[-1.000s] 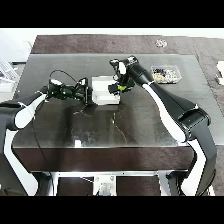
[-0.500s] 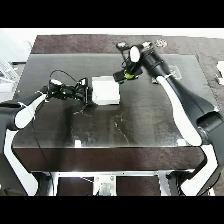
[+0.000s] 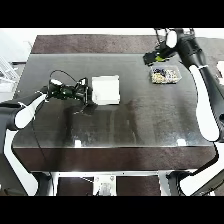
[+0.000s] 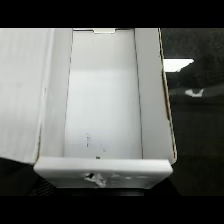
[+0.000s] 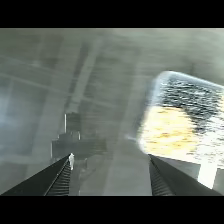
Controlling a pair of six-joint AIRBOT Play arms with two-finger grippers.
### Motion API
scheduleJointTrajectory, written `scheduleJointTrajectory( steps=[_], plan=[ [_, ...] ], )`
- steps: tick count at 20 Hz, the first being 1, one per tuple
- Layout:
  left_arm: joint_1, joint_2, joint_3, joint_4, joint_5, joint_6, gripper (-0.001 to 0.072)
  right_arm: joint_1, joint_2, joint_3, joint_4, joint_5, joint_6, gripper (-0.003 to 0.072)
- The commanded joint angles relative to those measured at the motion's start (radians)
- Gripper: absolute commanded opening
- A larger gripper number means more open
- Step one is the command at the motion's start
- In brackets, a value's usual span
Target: Fold the box and place the chain.
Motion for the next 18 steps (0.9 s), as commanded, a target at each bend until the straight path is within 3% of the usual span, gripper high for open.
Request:
scheduleJointTrajectory(
  steps=[1,7,17,18],
  plan=[
    [0.0,0.001,0.0,0.0,0.0,0.0,0.0411,-0.156,-0.045,-0.002,0.178,-0.05,-0.129,0.0542],
    [0.0,0.001,0.0,0.0,0.0,0.0,0.0411,-0.299,-0.155,-0.001,0.325,-0.064,-0.237,0.0542],
    [0.0,0.001,0.0,0.0,0.001,0.0,0.0411,-0.293,-0.258,-0.001,0.346,-0.092,-0.283,0.054],
    [0.0,0.001,0.0,0.0,0.001,0.0,0.0411,-0.286,-0.265,-0.001,0.348,-0.089,-0.283,0.0502]
  ],
)
